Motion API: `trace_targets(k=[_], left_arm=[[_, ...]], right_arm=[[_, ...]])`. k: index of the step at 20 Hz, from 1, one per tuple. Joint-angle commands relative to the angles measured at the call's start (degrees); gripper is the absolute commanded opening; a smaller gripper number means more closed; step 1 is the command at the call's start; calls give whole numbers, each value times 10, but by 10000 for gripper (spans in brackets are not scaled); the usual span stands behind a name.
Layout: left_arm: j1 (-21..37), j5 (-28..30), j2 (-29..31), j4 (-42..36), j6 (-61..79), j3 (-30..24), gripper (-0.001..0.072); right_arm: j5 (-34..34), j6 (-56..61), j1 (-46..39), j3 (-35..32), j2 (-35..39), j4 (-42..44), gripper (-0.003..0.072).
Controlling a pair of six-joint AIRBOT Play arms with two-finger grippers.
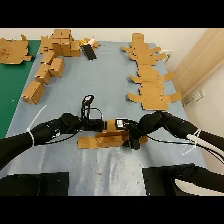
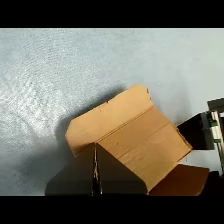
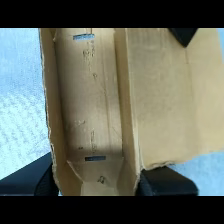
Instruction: Fold the box.
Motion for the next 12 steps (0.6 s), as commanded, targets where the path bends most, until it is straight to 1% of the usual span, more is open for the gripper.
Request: trace_targets(k=[1, 3, 5, 8, 9, 10, 11, 12], left_arm=[[39, -41, 19, -1, 37, 7, 10], [99, -106, 50, -1, 58, 11, 10], [185, -189, 87, 0, 78, 11, 10], [331, -333, 133, 0, 114, 11, 10], [370, -384, 143, 1, 134, 9, 10], [404, -436, 152, 9, 170, 5, 10], [423, -482, 160, 42, 213, 3, 9], [427, -507, 172, 95, 223, -3, 6]], right_arm=[[0, 0, 0, 0, 1, 0, 504], [0, 0, 0, 0, 1, 0, 504], [0, 0, 0, 0, 1, 0, 504], [0, 0, 0, 0, 1, 0, 504], [0, 0, 0, 0, 1, 0, 504], [0, 0, 0, 0, 1, 0, 504], [0, 0, 0, 0, 1, 0, 504], [0, 0, 0, 0, 1, 0, 504]])
